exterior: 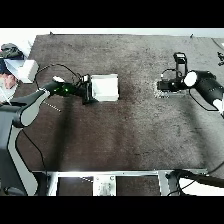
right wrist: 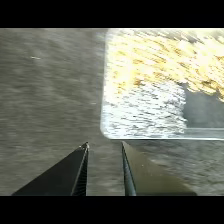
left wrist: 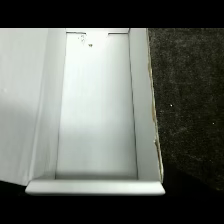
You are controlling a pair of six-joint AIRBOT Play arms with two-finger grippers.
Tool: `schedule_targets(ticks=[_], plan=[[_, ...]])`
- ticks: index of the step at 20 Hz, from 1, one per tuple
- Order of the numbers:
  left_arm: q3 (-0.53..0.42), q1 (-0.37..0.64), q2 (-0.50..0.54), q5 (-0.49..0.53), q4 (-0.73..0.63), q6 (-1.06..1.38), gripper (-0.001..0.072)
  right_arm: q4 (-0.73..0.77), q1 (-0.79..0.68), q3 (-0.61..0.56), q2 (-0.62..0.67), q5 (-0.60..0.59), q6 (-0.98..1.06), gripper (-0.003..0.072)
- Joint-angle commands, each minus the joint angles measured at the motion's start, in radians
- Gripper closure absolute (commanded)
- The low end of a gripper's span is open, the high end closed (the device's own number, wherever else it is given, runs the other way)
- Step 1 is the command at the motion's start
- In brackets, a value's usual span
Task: Fold the box and place the chain.
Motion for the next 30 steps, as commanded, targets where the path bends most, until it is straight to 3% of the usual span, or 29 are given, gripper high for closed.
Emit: schedule_targets(ticks=[1,8,17,18,20,22,23,30], plan=[[0.0,0.0,0.001,0.0,0.0,0.0,0.0244,0.101,-0.101,0.093,-0.107,0.111,-0.16,0.0425],[0.0,0.0,0.001,0.0,0.0,0.0,0.0243,0.113,-0.103,0.346,-0.33,0.253,-0.24,0.0418],[0.0,0.0,0.001,0.0,0.0,0.0,0.0243,0.069,-0.046,0.367,-0.405,0.255,-0.278,0.042],[0.0,0.0,0.001,0.0,0.0,0.0,0.0243,0.065,-0.044,0.368,-0.404,0.25,-0.278,0.0439],[0.0,0.0,0.001,0.0,0.0,0.0,0.0243,0.055,-0.044,0.376,-0.404,0.252,-0.274,0.0569],[0.0,0.0,0.001,0.0,0.0,0.0,0.0243,0.04,-0.044,0.383,-0.4,0.251,-0.262,0.0574],[0.0,0.0,0.001,0.0,0.0,0.0,0.0243,0.035,-0.044,0.383,-0.393,0.251,-0.263,0.0673],[0.0,0.0,0.001,0.0,0.0,0.0,0.0244,0.037,-0.044,0.382,-0.288,0.254,-0.251,0.0701]])
